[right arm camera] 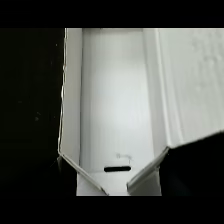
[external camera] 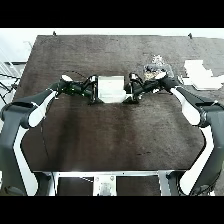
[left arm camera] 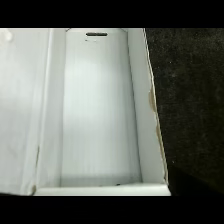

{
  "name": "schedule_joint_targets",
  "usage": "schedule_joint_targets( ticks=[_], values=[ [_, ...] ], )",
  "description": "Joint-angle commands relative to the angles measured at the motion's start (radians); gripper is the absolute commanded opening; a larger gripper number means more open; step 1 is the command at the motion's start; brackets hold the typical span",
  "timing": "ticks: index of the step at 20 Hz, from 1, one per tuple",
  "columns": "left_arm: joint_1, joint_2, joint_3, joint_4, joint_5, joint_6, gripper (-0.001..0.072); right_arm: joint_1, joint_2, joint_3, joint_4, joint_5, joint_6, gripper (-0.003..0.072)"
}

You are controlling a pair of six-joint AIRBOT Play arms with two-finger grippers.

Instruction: Fold the box and place the chain.

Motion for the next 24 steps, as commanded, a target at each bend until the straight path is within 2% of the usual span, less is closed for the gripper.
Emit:
schedule_joint_targets(
  ticks=[1, 4, 6, 7, 8, 9, 13, 18, 21, 24],
  values=[
    [0.001, -0.001, 0.0, 0.003, -0.01, 0.001, 0.0474, -0.039, 0.045, 0.001, -0.059, 0.022, 0.066, 0.072],
    [0.001, 0.0, 0.0, 0.01, -0.01, 0.001, 0.0474, -0.09, 0.109, 0.001, -0.047, 0.048, 0.104, 0.072],
    [0.001, 0.0, 0.0, 0.01, -0.013, -0.002, 0.0474, -0.113, 0.148, 0.001, 0.022, 0.051, 0.126, 0.072],
    [0.001, -0.001, 0.0, 0.01, -0.012, -0.002, 0.0474, -0.113, 0.155, 0.001, 0.083, 0.064, 0.129, 0.0599],
    [0.001, 0.0, 0.0, 0.01, -0.013, -0.002, 0.0473, -0.106, 0.156, 0.0, 0.132, 0.088, 0.129, 0.0284],
    [0.001, 0.0, 0.0, 0.01, -0.018, -0.002, 0.0474, -0.093, 0.154, -0.001, 0.158, 0.101, 0.129, 0.0019],
    [0.001, 0.0, 0.0, 0.01, -0.019, -0.002, 0.0473, -0.011, 0.153, -0.002, 0.192, 0.046, 0.13, 0.0011],
    [0.001, 0.0, 0.0, 0.01, -0.019, -0.002, 0.0473, 0.039, 0.119, -0.002, 0.172, -0.228, 0.227, 0.001],
    [0.001, 0.0, 0.0, 0.01, -0.019, -0.002, 0.0473, 0.041, 0.085, -0.001, 0.143, -0.276, 0.26, 0.001],
    [0.001, 0.0, 0.0, 0.01, -0.019, -0.002, 0.0474, 0.046, 0.05, -0.001, 0.081, -0.274, 0.306, 0.001]
  ],
)
